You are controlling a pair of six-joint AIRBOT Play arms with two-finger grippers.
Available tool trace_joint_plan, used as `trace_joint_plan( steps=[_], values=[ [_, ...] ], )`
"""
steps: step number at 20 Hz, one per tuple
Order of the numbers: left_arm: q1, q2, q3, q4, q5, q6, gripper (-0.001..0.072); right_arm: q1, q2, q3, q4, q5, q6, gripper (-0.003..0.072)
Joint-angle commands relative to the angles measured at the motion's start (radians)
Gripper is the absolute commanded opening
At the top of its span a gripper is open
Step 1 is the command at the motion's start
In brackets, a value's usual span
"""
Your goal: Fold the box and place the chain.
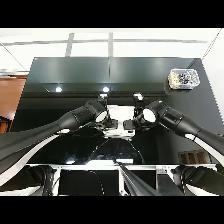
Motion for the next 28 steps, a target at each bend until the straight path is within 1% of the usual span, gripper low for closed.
trace_joint_plan(
  steps=[1,3,5,6,7,10,11,12,13,14,15,20,21,22,23,24,25,26,27,28],
  values=[
    [0.0,0.0,0.0,0.0,0.0,0.0,0.0031,0.011,-0.03,0.024,0.002,0.029,0.019,0.0467],
    [0.0,0.0,0.0,0.0,0.0,0.0,0.0031,0.028,-0.057,0.061,-0.008,0.032,0.02,0.0467],
    [0.0,0.0,0.0,0.0,0.0,0.0,0.0031,0.028,-0.077,0.076,-0.028,0.062,0.071,0.0466],
    [0.0,0.0,0.0,0.0,0.001,0.0,0.0031,0.028,-0.08,0.076,-0.027,0.07,0.075,0.0395],
    [0.0,0.0,0.0,0.0,0.0,0.0,0.0031,0.028,-0.08,0.076,-0.027,0.073,0.076,0.0361],
    [0.0,0.0,0.0,0.0,0.0,0.0,0.0031,0.028,-0.08,0.075,-0.025,0.077,0.093,0.0359],
    [0.0,0.0,0.0,0.0,0.0,0.0,0.0031,0.028,-0.08,0.075,-0.024,0.079,0.093,0.0256],
    [0.0,0.0,0.0,0.0,0.0,0.0,0.0031,0.028,-0.08,0.075,-0.024,0.082,0.093,0.0192],
    [0.0,0.0,0.0,0.0,-0.001,0.0,0.0031,0.028,-0.08,0.075,-0.024,0.083,0.094,0.0187],
    [0.0,0.0,0.0,0.0,-0.001,0.0,0.0031,0.028,-0.08,0.075,-0.024,0.085,0.093,0.0069],
    [0.0,0.0,0.0,0.0,-0.001,0.0,0.0031,0.028,-0.08,0.075,-0.024,0.088,0.093,0.0017],
    [0.0,0.0,0.0,0.0,0.0,0.0,0.0031,0.028,-0.08,0.075,-0.024,0.098,0.112,0.0018],
    [0.0,0.0,0.0,0.0,0.0,0.0,0.0031,0.028,-0.08,0.075,-0.024,0.098,0.117,0.0059],
    [0.0,0.0,0.0,0.0,0.0,0.0,0.0031,0.028,-0.08,0.075,-0.024,0.098,0.117,0.0231],
    [0.0,0.0,0.0,0.0,0.0,0.0,0.0031,0.028,-0.08,0.075,-0.024,0.098,0.121,0.0268],
    [0.0,0.0,0.0,0.0,-0.001,0.0,0.0031,0.028,-0.08,0.075,-0.025,0.098,0.121,0.0266],
    [0.0,0.0,0.0,0.0,0.0,0.0,0.0031,0.028,-0.08,0.075,-0.026,0.095,0.121,0.0175],
    [0.0,0.0,0.0,0.0,0.0,0.0,0.0031,0.028,-0.08,0.075,-0.028,0.084,0.128,0.0126],
    [0.0,0.0,0.0,0.0,0.0,0.0,0.0031,0.028,-0.08,0.075,-0.027,0.075,0.134,0.0125],
    [0.0,0.0,0.0,0.0,0.0,0.0,0.0031,0.028,-0.08,0.075,-0.028,0.071,0.134,0.001]
  ],
)
